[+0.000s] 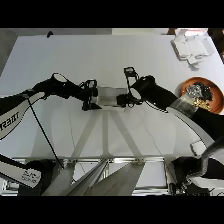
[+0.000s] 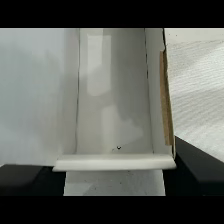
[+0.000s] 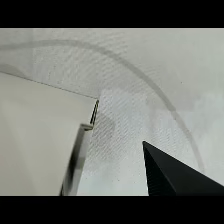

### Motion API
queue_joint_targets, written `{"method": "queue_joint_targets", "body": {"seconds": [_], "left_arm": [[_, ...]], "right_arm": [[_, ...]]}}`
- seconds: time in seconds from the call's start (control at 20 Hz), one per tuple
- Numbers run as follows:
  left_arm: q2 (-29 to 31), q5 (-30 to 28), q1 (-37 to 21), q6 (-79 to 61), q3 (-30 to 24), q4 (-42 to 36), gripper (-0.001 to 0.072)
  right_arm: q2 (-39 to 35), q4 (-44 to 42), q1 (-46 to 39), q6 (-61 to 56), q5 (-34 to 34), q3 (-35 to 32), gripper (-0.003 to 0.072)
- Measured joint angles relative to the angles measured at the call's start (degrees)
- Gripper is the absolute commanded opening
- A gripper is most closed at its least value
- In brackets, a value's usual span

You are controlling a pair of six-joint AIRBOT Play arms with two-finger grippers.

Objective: Fold the box and place the chain.

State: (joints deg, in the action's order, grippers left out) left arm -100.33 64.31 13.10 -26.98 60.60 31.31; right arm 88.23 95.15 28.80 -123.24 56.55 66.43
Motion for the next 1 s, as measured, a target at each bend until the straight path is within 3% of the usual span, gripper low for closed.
{"method": "queue_joint_targets", "body": {"seconds": [0.15,0.25,0.4,0.45,0.5,0.6,0.65,0.7,0.85,0.9,1.0], "left_arm": [[0.0,0.0,0.0,0.0,0.0,0.0,0.0318],[0.0,0.0,0.0,0.0,0.0,0.0,0.0318],[0.0,0.0,0.0,-0.1,0.0,0.0,0.0318],[0.0,0.0,0.0,-0.1,0.0,0.0,0.0318],[0.0,0.0,0.0,0.0,0.0,0.0,0.0318],[0.0,0.0,0.0,0.0,0.0,0.0,0.0318],[0.0,0.0,0.0,0.0,0.0,0.0,0.0318],[0.0,0.0,0.0,0.0,0.0,0.0,0.0318],[0.0,-0.1,-0.1,0.2,0.0,-0.1,0.0318],[0.0,-0.1,-0.1,0.2,0.0,-0.1,0.0318],[0.0,-0.1,-0.1,-0.1,0.0,0.0,0.0318]], "right_arm": [[2.2,0.3,1.1,-1.3,1.3,1.7,0.0494],[3.6,0.5,1.9,-3.8,1.6,2.4,0.0383],[5.1,1.2,2.6,-8.6,1.0,3.0,0.0378],[5.6,1.5,2.7,-10.1,0.4,3.1,0.0324],[5.8,1.7,2.8,-11.2,-0.2,3.3,0.0220],[6.4,2.1,2.9,-12.9,-1.1,3.5,0.0144],[6.6,2.2,2.9,-13.4,-1.2,3.7,0.0026],[6.8,2.4,2.9,-13.9,-1.1,3.7,0.0014],[7.2,2.5,3.0,-14.8,-1.6,3.8,0.0021],[7.3,2.6,3.0,-14.8,-1.6,3.9,0.0109],[7.4,2.4,3.0,-14.5,-2.7,3.8,0.0437]]}}
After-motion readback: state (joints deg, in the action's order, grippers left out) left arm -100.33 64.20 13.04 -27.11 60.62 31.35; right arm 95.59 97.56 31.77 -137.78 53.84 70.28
